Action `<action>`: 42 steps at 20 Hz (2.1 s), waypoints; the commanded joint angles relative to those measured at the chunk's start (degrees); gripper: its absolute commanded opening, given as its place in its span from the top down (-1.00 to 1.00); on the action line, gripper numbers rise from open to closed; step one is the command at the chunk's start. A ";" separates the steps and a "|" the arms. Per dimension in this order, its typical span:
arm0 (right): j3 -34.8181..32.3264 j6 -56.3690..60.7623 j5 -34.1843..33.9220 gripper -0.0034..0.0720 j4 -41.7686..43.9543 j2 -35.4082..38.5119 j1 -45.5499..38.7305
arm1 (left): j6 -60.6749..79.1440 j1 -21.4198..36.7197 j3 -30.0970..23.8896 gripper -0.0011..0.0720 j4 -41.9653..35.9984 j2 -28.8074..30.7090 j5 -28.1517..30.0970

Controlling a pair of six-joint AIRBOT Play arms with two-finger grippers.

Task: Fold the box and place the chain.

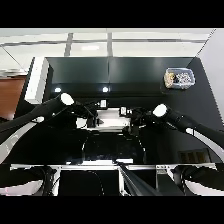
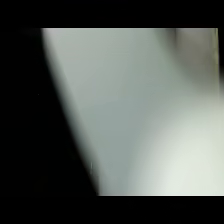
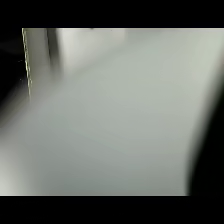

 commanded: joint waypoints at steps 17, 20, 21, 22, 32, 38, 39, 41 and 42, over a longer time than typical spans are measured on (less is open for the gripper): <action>-0.04 -0.02 -0.07 0.39 0.28 -0.02 -0.09 | -34.82 4.63 -4.66 0.91 -3.52 17.57 -20.94; -0.04 -0.02 -0.07 0.39 0.28 -0.02 -0.09 | -28.55 4.63 -7.50 0.91 -14.19 17.53 -5.64; -0.04 -0.02 -0.07 0.39 0.28 -0.02 -0.09 | -27.58 4.61 -7.69 0.91 -16.15 17.33 -0.74; -0.04 -0.02 -0.07 0.39 0.28 -0.02 -0.09 | -27.52 4.61 -7.58 0.90 -17.18 16.92 3.85; -0.04 -0.02 -0.07 0.39 0.28 -0.02 -0.09 | -28.22 4.63 -0.85 0.91 -11.69 3.69 5.07; -0.04 -0.02 -0.07 0.39 0.28 -0.02 -0.09 | -28.22 4.63 -0.55 0.91 -11.72 -1.84 0.33; -0.04 -0.02 -0.07 0.39 0.28 -0.02 -0.09 | -28.20 4.63 -0.52 0.91 -11.74 -1.90 0.33; -0.04 -0.02 -0.07 0.39 0.28 -0.02 -0.09 | -28.17 4.92 0.20 0.91 -11.30 -1.77 -1.16; -0.04 -0.02 -0.07 0.39 0.28 -0.02 -0.09 | -28.20 5.31 1.29 0.91 -9.94 -1.40 -2.71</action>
